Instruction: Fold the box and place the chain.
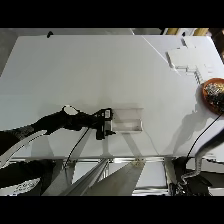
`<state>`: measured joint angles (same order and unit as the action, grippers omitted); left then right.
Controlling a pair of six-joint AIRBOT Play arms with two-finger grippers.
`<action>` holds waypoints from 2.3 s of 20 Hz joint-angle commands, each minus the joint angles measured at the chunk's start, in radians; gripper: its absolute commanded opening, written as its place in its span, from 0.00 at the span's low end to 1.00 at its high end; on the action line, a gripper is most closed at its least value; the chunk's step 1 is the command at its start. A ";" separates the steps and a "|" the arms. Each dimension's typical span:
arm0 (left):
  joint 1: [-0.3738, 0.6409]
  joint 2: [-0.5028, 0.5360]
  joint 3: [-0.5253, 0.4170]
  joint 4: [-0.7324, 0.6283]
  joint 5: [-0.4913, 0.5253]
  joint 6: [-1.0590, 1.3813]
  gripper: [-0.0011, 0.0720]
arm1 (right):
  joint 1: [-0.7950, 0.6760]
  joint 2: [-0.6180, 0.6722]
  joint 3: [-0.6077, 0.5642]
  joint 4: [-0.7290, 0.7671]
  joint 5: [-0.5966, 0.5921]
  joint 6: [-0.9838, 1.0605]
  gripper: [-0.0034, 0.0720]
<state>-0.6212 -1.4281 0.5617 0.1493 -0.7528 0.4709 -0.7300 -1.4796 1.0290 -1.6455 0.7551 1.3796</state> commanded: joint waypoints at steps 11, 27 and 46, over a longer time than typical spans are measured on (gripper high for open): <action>0.000 -0.001 0.000 0.000 0.000 0.000 0.30 | 0.008 0.014 0.000 0.066 0.026 -0.004 0.06; 0.000 -0.001 0.000 0.000 0.000 0.000 0.30 | 0.447 0.700 0.000 0.340 0.423 -0.109 0.06; 0.000 -0.001 0.000 0.000 0.000 0.000 0.30 | 1.294 0.861 -0.073 0.499 0.352 -0.026 0.06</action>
<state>-0.6212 -1.4281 0.5617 0.1493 -0.7528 0.4706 0.4450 -0.6037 0.9951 -1.1545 1.2144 1.3235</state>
